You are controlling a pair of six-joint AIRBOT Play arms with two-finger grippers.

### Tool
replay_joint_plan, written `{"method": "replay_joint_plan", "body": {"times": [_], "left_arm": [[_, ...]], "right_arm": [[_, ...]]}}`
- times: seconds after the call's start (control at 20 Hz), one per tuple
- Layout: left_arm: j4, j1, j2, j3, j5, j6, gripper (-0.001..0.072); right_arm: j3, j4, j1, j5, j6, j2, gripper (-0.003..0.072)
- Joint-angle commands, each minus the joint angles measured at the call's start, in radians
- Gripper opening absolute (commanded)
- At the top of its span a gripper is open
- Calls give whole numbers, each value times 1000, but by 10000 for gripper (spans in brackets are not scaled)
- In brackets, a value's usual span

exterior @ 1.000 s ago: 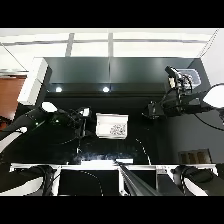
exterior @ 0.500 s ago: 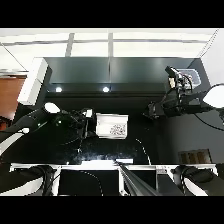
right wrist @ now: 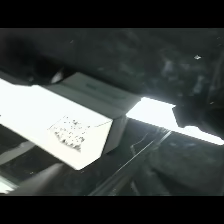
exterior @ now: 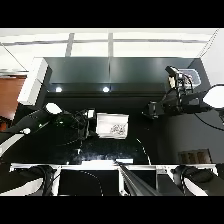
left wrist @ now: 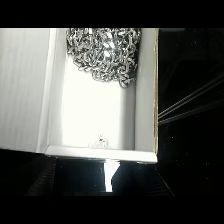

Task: Fold the box and place the chain.

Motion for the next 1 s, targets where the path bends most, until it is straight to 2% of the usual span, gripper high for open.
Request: {"method": "replay_joint_plan", "body": {"times": [0.0,0.2,0.25,0.4,0.65,0.75,0.95], "left_arm": [[3,-1,-1,1,3,-1,392],[3,-1,-1,1,3,-2,394],[3,-1,-1,1,3,-2,395],[3,-1,-1,1,3,-1,395],[4,-1,-1,1,3,-1,396],[4,-1,-1,1,3,-1,396],[4,-1,-1,1,3,-1,396]], "right_arm": [[1,-31,62,-93,-56,-16,720],[1,-31,148,-408,-97,-115,720],[1,-23,148,-447,-102,-146,720],[1,85,153,-383,-314,-236,720],[2,201,191,-254,-943,-251,720],[2,246,198,-245,-1035,-232,720],[-9,241,203,-156,-1037,-223,720]]}}
